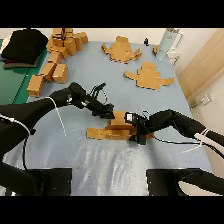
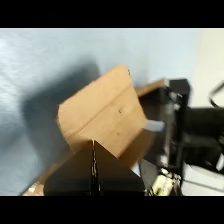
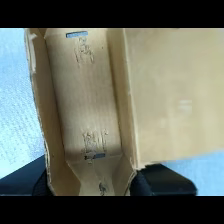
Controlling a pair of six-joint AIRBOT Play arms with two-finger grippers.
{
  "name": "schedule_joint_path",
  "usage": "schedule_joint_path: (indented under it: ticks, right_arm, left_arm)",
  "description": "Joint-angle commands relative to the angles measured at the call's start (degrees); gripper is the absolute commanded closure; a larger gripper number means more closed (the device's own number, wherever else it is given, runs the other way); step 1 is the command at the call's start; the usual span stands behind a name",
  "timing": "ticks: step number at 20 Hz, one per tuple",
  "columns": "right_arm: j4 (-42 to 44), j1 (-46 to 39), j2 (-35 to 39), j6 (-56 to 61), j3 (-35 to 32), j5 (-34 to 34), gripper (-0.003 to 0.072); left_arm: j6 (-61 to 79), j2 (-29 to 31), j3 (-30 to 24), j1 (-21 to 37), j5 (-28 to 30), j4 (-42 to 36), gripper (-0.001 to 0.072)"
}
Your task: Fold the box.
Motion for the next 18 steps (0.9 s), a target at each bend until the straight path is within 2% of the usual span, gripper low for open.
schedule_joint_path:
  ticks: [1, 4, 8, 10, 14, 16, 17, 18]
  right_arm:
    - [0.00, 0.00, -0.02, -0.02, -0.02, 0.04, 0.0158]
    - [0.00, 0.00, -0.02, 0.00, -0.02, 0.04, 0.0158]
    - [0.00, 0.00, -0.02, -0.02, -0.02, 0.04, 0.0158]
    - [0.00, 0.00, -0.02, 0.00, -0.02, 0.04, 0.0158]
    - [-0.02, -0.02, -0.02, 0.00, -0.02, 0.04, 0.0158]
    - [0.02, 0.02, -0.02, 0.00, -0.02, 0.02, 0.0158]
    - [-0.13, -0.09, -0.02, -0.02, -0.02, 0.04, 0.0158]
    - [-0.52, -0.09, -0.02, 0.00, -0.02, 0.07, 0.0158]
  left_arm:
    - [6.49, 4.17, 0.63, 3.26, -11.23, -6.56, 0.0698]
    - [10.75, 13.73, -3.82, 4.94, -10.75, -6.19, 0.0698]
    - [23.10, 27.30, -14.12, 5.25, -6.60, -2.36, 0.0697]
    - [31.15, 32.17, -19.63, 5.20, -5.44, -1.36, 0.0697]
    - [48.09, 35.34, -26.86, 5.25, -2.08, 2.45, 0.0695]
    - [62.51, 34.38, -30.64, 7.28, 2.62, -3.65, 0.0691]
    - [68.63, 33.07, -32.17, 7.74, 4.96, -5.95, 0.0585]
    - [72.11, 31.32, -33.07, 7.65, 6.97, -6.91, 0.0159]
